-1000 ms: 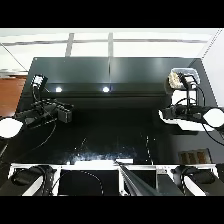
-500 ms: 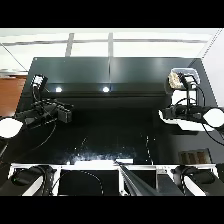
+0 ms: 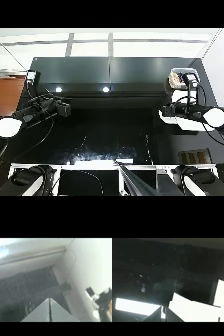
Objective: Fold the box and place the chain.
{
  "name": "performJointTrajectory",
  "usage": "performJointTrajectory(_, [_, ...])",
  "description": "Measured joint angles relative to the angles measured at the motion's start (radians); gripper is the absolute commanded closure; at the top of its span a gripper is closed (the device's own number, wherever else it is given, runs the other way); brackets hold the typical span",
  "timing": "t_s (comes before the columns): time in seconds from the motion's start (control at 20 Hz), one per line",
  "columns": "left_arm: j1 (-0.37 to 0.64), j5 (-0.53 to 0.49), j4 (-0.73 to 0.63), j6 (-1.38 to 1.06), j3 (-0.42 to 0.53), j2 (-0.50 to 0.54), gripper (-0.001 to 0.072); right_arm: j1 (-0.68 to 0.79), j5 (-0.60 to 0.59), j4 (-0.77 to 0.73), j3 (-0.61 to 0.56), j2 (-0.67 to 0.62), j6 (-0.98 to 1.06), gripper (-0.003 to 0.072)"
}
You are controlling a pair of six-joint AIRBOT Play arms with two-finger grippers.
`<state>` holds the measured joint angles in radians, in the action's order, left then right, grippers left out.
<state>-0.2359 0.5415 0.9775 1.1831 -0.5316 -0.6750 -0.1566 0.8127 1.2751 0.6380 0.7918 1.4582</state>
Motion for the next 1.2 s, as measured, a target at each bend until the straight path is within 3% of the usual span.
performJointTrajectory(0.05, [0.0,-0.023,-0.009,0.0,0.0,-0.006,-0.0001,0.0,-0.011,-0.007,0.0,0.0,0.005,-0.003])
performJointTrajectory(0.2, [0.0,-0.076,-0.032,0.002,0.0,-0.031,0.0,0.006,-0.037,0.008,0.002,0.0,0.028,-0.0028])
performJointTrajectory(0.3, [0.0,-0.09,-0.041,0.002,0.0,-0.044,0.0,0.069,-0.04,0.145,0.012,0.006,0.095,-0.0027])
performJointTrajectory(0.45, [0.0,-0.105,-0.05,0.002,0.0,-0.053,-0.0001,0.354,-0.043,0.377,0.056,0.048,0.216,-0.0027])
performJointTrajectory(0.55, [0.0,-0.107,-0.052,0.002,0.0,-0.056,0.0,0.644,-0.048,0.4,0.102,0.109,0.259,-0.0027])
performJointTrajectory(0.65, [0.0,-0.111,-0.053,0.002,0.0,-0.058,0.0,0.924,-0.032,0.27,0.151,0.196,0.214,-0.0027])
performJointTrajectory(0.85, [0.0,-0.113,-0.055,0.002,0.0,-0.059,0.0,1.287,0.154,-0.241,0.297,0.455,-0.196,-0.0027])
performJointTrajectory(1.0, [0.0,-0.113,-0.055,0.003,0.0,-0.059,0.0,1.353,0.367,-0.39,0.441,0.669,-0.36,-0.0026])
performJointTrajectory(1.2, [0.0,-0.113,-0.054,0.003,0.0,-0.059,0.0,1.3,0.581,-0.443,0.613,0.885,-0.475,-0.0019])
